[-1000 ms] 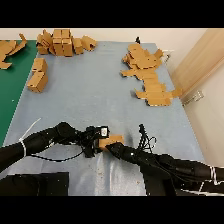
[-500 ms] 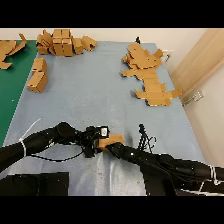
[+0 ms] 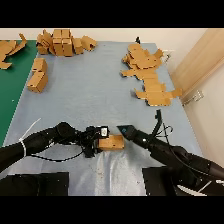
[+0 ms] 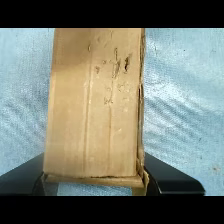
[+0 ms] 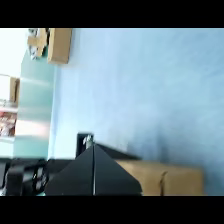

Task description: Fold the box.

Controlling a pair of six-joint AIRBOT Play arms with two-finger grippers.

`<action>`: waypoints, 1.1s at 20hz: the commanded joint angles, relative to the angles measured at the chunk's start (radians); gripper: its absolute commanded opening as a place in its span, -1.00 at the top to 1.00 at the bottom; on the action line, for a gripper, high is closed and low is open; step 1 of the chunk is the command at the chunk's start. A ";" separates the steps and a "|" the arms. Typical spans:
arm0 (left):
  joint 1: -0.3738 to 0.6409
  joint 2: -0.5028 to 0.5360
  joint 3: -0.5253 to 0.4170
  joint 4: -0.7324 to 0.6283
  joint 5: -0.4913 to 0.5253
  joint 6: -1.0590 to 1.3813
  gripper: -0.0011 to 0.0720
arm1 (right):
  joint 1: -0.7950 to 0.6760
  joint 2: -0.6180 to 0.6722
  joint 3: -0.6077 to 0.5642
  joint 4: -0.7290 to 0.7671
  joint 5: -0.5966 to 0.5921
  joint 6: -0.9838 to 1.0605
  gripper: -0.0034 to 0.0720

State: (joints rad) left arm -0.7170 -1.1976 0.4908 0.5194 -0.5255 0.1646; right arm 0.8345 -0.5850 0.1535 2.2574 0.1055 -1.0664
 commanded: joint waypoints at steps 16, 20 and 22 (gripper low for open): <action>0.003 0.007 0.000 -0.003 0.026 -0.030 -0.02 | -0.212 0.031 0.017 -0.174 -0.120 -0.042 0.91; 0.062 0.063 0.001 0.000 0.231 -0.297 -0.02 | -0.212 0.031 0.018 -0.174 -0.118 -0.041 0.91; 0.142 0.081 0.010 0.001 0.276 -0.373 -0.02 | -0.212 0.031 0.018 -0.174 -0.117 -0.041 0.91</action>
State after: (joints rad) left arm -0.6472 -1.1450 0.4927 0.5289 -0.3489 -0.0551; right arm 0.6231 -0.5545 0.1703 2.0827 -0.0124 -1.1080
